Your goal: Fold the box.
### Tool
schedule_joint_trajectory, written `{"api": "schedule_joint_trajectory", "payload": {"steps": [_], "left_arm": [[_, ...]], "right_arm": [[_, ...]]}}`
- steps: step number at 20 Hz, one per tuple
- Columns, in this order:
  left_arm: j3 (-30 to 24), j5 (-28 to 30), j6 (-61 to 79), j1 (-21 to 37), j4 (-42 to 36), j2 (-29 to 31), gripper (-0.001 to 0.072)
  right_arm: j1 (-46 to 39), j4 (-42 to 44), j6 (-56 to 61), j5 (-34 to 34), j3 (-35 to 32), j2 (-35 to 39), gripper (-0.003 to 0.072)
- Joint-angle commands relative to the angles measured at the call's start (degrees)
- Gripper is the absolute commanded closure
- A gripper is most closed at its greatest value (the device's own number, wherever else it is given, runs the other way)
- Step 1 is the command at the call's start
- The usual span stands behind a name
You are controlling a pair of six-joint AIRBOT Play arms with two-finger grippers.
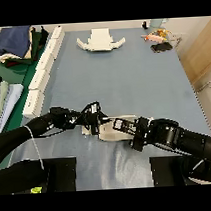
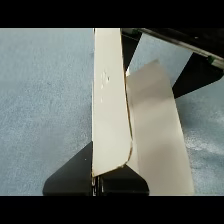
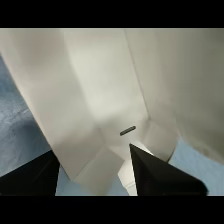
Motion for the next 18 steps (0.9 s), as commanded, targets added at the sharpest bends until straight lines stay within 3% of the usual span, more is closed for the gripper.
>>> {"api": "schedule_joint_trajectory", "payload": {"steps": [1,9,10,11,13,15,18], "left_arm": [[0.04,0.00,0.00,0.00,0.02,0.04,0.0695],[0.04,0.02,0.00,0.00,0.02,0.04,0.0695],[0.07,0.02,0.00,0.00,0.02,0.04,0.0695],[0.04,0.00,0.00,0.00,0.02,0.04,0.0696],[0.07,0.00,0.00,0.00,0.02,0.04,0.0696],[0.07,0.02,0.00,0.00,0.02,0.04,0.0696],[0.04,0.02,0.00,0.00,0.02,0.04,0.0695]], "right_arm": [[0.20,-4.70,12.66,0.94,1.31,1.49,0.0044],[-0.63,-7.58,19.80,2.21,1.62,4.85,0.0021],[-0.66,-8.07,19.61,2.23,1.60,4.85,-0.0030],[-0.68,-8.39,17.92,2.16,1.60,4.85,-0.0030],[-2.45,-7.39,12.22,-0.39,1.05,4.85,-0.0032],[-7.23,-1.18,3.39,-3.30,1.03,4.92,-0.0032],[-18.99,21.97,-28.92,-4.35,1.03,4.81,-0.0032]]}}
